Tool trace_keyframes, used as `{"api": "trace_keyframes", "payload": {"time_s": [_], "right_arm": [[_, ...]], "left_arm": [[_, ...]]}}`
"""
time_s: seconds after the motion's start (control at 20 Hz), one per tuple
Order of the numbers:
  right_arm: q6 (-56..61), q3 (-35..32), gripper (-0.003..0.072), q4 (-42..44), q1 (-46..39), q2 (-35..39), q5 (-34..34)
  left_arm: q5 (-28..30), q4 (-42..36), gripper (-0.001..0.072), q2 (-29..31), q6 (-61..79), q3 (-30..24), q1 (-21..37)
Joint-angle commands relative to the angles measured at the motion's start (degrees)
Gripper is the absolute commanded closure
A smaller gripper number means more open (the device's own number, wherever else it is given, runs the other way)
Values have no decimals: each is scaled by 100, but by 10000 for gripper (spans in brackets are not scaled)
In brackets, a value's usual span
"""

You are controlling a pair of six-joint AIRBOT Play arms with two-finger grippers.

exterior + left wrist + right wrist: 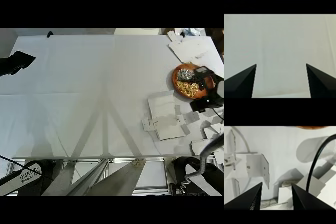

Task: Fold the box and place the chain.

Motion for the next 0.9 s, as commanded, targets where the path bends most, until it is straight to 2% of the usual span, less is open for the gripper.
{"api": "trace_keyframes", "payload": {"time_s": [0.0,0.2,0.7,0.75,0.85], "right_arm": [[-450,46,276,450,-798,-35,210],[-1064,46,274,1038,-1292,-400,308],[-1368,46,280,1515,-1314,-1521,28],[-1360,46,305,1515,-1314,-1637,0],[-1231,46,464,1510,-1314,-1834,28]], "left_arm": [[0,0,16,4,2,0,0],[2,0,16,4,0,0,0],[0,0,16,4,2,0,0],[0,0,16,4,0,0,0],[0,0,16,4,2,0,0]]}}
